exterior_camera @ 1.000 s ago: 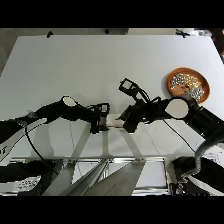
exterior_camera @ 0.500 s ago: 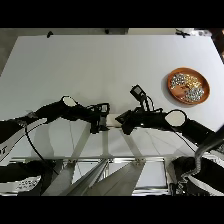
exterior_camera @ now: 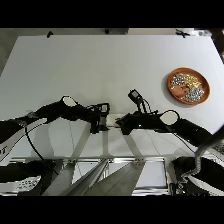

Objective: Fold the box and place the chain.

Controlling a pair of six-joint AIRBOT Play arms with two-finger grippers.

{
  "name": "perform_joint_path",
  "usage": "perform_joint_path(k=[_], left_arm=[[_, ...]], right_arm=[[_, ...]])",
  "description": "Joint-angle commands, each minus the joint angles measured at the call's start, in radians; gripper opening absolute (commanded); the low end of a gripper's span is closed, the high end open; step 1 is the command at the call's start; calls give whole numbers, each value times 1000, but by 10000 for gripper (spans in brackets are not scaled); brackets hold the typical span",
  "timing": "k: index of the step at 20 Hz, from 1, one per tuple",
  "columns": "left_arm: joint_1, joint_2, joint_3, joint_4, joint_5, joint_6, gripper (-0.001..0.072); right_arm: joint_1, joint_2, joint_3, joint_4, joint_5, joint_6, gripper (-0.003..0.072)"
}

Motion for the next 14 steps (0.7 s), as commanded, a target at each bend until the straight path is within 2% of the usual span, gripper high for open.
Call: perform_joint_path(k=[1,9,14], left_arm=[[0,1,0,-1,0,0,203],[0,1,0,-1,0,0,203],[0,1,0,-1,0,0,203]], right_arm=[[1,-10,-14,3,8,-6,5],[0,-11,-83,13,-21,-6,5],[0,-41,-86,19,-48,-6,5]])
